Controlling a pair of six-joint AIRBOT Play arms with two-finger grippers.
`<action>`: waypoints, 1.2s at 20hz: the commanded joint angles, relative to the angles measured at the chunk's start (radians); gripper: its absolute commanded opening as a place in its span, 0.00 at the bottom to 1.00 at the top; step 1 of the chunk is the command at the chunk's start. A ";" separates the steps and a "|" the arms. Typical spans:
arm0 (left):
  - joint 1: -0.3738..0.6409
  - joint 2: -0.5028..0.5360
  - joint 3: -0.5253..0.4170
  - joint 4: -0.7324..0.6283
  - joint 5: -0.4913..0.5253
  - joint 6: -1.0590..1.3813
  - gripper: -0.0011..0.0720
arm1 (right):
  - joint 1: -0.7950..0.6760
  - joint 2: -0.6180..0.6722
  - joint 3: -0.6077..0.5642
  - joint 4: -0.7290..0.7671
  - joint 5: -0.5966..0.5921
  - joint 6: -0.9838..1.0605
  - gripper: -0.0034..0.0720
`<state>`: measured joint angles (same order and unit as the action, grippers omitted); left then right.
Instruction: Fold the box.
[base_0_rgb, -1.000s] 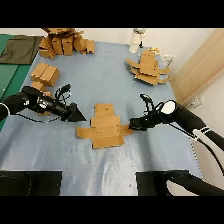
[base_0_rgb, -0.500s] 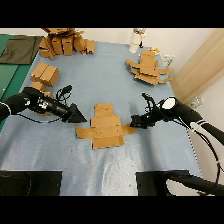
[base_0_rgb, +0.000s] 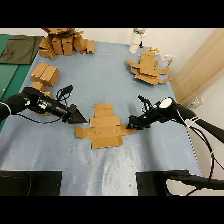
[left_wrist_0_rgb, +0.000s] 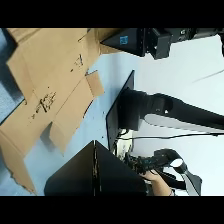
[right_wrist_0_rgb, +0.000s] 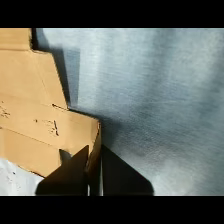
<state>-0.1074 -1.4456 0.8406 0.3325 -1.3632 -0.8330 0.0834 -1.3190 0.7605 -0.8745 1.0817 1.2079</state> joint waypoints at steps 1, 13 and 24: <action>0.001 -0.001 0.000 -0.025 -0.008 0.029 0.03 | 0.000 -0.003 0.000 0.050 0.007 -0.051 0.05; 0.053 -0.001 0.000 -0.011 0.127 0.111 0.23 | 0.168 0.195 -0.225 0.064 -0.218 -0.206 0.05; 0.053 -0.001 -0.001 0.180 0.168 0.058 0.42 | 0.206 0.364 -0.266 0.023 -0.341 -0.223 0.05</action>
<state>-0.0555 -1.4460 0.8406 0.4641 -1.2015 -0.7570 0.2859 -1.0084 0.4984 -0.8413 0.7792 0.9932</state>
